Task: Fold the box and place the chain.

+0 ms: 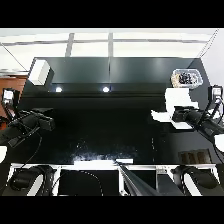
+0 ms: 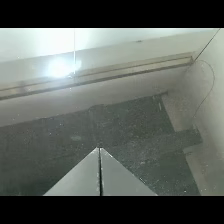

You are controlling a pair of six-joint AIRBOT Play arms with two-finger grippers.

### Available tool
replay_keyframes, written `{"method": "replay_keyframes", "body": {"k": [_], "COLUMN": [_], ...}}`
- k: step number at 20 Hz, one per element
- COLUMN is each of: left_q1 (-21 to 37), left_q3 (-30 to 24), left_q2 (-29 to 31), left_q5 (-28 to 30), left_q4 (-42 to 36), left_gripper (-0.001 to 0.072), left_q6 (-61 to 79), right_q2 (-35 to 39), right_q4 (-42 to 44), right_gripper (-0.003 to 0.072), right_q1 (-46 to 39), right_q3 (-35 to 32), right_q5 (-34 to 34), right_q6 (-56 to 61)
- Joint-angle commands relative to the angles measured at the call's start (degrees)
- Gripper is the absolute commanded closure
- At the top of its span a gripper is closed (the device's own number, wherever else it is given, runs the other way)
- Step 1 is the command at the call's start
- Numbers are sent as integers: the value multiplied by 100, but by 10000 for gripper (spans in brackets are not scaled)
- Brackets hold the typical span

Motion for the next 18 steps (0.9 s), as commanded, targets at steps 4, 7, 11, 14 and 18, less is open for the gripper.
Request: {"method": "replay_keyframes", "body": {"k": [4,7,11,14,18], "left_q1": [-2,-2,-2,-2,-2], "left_q3": [-4,-4,-4,-4,-4], "left_q2": [2,2,2,2,2], "left_q5": [0,0,0,0,15], "left_q4": [2,2,2,2,-2], "left_gripper": [682,681,682,682,682], "left_q6": [0,0,0,0,0], "right_q2": [2,2,2,2,2], "right_q4": [0,0,0,278,793], "right_gripper": [683,683,682,683,683], "right_q1": [2,2,2,2,2], "right_q3": [-2,-2,-2,-2,-2], "right_q5": [0,0,-2,-96,-603], "right_q6": [0,0,0,0,2]}}
